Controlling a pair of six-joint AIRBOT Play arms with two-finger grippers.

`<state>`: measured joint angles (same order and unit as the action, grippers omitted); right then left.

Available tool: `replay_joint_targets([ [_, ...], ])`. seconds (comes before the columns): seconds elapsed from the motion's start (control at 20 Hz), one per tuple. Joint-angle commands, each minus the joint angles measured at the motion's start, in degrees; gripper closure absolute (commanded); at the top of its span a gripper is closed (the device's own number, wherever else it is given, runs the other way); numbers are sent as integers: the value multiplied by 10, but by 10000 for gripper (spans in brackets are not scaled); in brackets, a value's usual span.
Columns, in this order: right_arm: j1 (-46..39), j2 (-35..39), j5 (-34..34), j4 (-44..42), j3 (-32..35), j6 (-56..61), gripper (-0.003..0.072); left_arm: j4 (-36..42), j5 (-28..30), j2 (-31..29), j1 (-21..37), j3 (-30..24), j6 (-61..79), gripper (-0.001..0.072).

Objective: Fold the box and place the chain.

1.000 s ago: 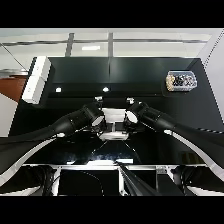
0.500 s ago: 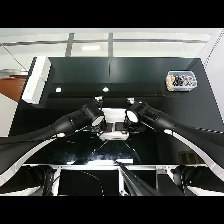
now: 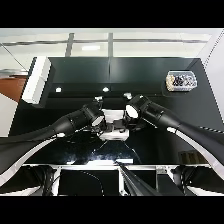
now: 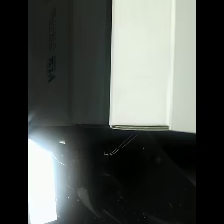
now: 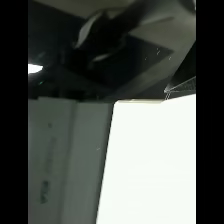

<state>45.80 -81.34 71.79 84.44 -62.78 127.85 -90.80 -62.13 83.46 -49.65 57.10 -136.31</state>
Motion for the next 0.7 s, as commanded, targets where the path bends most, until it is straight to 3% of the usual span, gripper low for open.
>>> replay_joint_targets([
  [0.0,-1,26,49,33,-8,-28,246,0,0,0,0,0,0,679],
  [0.3,-42,178,52,115,-8,-96,246,2,0,0,0,0,0,679],
  [0.5,-168,256,47,309,-7,-105,246,11,2,0,0,0,0,679],
  [0.55,-216,255,26,346,-5,-111,246,11,2,0,0,0,0,679],
  [0.65,-313,254,-78,356,19,-118,247,11,2,0,0,0,0,679],
])
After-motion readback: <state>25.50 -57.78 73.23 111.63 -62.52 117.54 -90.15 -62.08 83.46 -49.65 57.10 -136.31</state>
